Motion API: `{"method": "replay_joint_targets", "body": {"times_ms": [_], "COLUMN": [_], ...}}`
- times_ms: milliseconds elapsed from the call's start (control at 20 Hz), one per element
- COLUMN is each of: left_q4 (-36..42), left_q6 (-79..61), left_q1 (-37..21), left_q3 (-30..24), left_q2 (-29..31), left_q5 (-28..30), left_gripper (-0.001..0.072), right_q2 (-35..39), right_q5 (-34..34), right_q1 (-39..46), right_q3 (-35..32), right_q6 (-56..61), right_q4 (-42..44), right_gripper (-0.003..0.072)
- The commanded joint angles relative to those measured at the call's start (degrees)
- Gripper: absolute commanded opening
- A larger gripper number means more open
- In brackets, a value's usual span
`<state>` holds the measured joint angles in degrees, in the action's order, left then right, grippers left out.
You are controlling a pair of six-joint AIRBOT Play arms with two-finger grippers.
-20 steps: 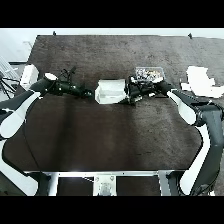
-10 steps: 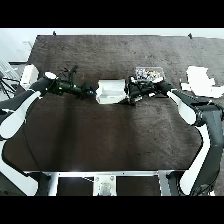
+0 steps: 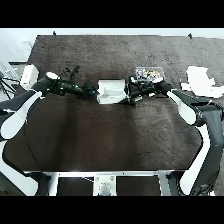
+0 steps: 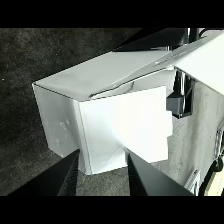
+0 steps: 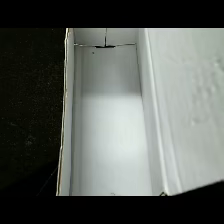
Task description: Fold the box and place the chain.
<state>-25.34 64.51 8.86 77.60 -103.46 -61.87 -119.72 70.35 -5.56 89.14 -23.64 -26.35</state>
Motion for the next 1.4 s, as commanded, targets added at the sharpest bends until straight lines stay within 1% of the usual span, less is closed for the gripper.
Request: {"method": "replay_joint_targets", "body": {"times_ms": [0, 150, 400, 700, 1000, 1200, 1350], "left_q4": [-0.04, -2.16, -8.85, -10.95, -16.15, -20.35, -25.97], "left_q6": [2.08, 4.85, 12.28, 14.93, 18.62, 22.58, 26.97], "left_q1": [1.11, 1.66, 3.69, 5.46, 7.10, 8.63, 9.46], "left_q3": [0.17, 1.22, 4.20, 4.22, 4.22, 4.35, 6.78], "left_q2": [0.07, 0.07, 0.11, 0.11, 0.11, 0.11, 0.11], "left_q5": [1.86, 2.32, 3.80, 7.21, 9.62, 10.86, 10.58], "left_gripper": [0.0349, 0.0349, 0.0349, 0.0349, 0.0350, 0.0350, 0.0350], "right_q2": [-0.02, -0.02, -0.02, -0.02, -0.02, -0.02, -0.02], "right_q5": [0.02, 0.02, 0.02, 0.02, 0.02, 0.00, 0.00], "right_q1": [-0.04, -0.04, -0.04, -0.04, -0.04, -0.04, -0.04], "right_q3": [0.00, 0.00, 0.00, 0.00, 0.00, 0.00, 0.00], "right_q6": [0.02, 0.00, 0.00, 0.00, 0.00, 0.00, 0.00], "right_q4": [0.00, 0.00, 0.00, 0.00, 0.00, 0.00, 0.00], "right_gripper": [0.0496, 0.0496, 0.0496, 0.0496, 0.0496, 0.0496, 0.0496]}}
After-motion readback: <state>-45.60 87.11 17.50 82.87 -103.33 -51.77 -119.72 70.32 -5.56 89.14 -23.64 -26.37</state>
